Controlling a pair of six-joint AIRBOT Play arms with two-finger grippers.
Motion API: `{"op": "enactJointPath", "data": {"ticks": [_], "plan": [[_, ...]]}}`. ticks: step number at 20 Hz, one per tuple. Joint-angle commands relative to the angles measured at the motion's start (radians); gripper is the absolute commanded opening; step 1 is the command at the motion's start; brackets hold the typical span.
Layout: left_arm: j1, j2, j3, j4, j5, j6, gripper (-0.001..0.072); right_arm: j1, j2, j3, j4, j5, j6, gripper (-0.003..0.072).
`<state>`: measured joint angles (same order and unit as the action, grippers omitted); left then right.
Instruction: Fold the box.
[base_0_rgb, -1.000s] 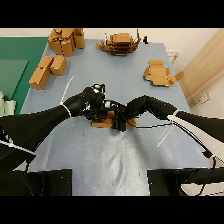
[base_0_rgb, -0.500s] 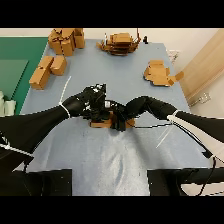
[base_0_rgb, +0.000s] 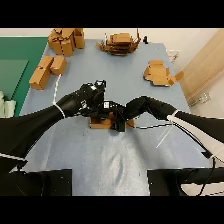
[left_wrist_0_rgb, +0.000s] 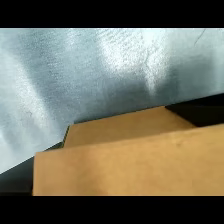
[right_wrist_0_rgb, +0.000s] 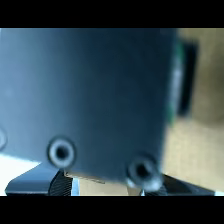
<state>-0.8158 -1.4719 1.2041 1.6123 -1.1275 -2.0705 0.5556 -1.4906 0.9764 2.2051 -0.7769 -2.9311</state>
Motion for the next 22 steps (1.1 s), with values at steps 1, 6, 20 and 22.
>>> {"op": "enactJointPath", "data": {"ticks": [1,6,20,22], "plan": [[0.009,0.009,-0.004,0.008,-0.061,0.066,0.0601,-0.001,0.000,0.000,-0.002,0.008,0.002,0.0370],[0.056,0.125,-0.064,-0.003,-0.026,0.188,0.0601,-0.001,0.000,0.000,-0.002,0.008,0.002,0.0370],[0.684,0.291,-0.320,-0.748,-0.159,2.061,0.0597,0.000,0.000,0.000,0.002,0.008,0.002,0.0370],[0.689,0.264,-0.320,-0.749,-0.041,2.129,0.0581,0.000,0.000,0.000,0.002,0.006,0.002,0.0370]]}}
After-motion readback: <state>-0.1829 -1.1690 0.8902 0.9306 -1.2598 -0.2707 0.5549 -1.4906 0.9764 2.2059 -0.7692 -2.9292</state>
